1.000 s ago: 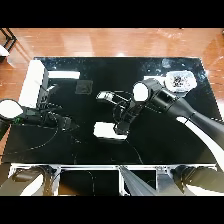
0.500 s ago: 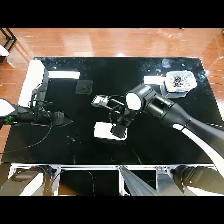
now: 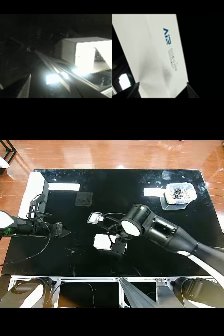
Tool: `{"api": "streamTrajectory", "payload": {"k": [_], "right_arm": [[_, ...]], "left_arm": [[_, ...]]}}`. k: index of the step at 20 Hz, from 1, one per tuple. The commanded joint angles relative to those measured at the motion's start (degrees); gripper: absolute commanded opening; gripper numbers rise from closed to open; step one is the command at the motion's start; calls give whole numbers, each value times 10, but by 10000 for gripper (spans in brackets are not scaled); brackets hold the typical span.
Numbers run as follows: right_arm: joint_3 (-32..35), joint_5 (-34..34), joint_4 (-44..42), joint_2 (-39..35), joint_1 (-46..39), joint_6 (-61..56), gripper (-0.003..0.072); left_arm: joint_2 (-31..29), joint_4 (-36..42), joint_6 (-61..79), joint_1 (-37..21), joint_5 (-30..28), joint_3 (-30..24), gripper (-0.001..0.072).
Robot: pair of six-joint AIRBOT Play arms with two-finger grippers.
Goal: Fold the box and place the chain.
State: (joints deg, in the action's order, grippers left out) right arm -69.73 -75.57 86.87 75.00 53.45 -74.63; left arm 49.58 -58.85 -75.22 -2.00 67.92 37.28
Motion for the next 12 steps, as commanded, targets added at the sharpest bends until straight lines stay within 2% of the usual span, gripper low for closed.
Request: {"api": "streamTrajectory", "payload": {"k": [1, 6, 12], "right_arm": [[20, 31, 32, -24, 7, -26, 704], [28, 73, 32, -23, 7, -24, 704], [28, 62, -30, -23, 7, -6, 705]], "left_arm": [[0, -5, 0, -1, -10, 0, 570], [0, -5, 0, -1, -19, 0, 571], [0, -5, 0, -1, -19, 0, 570]]}}
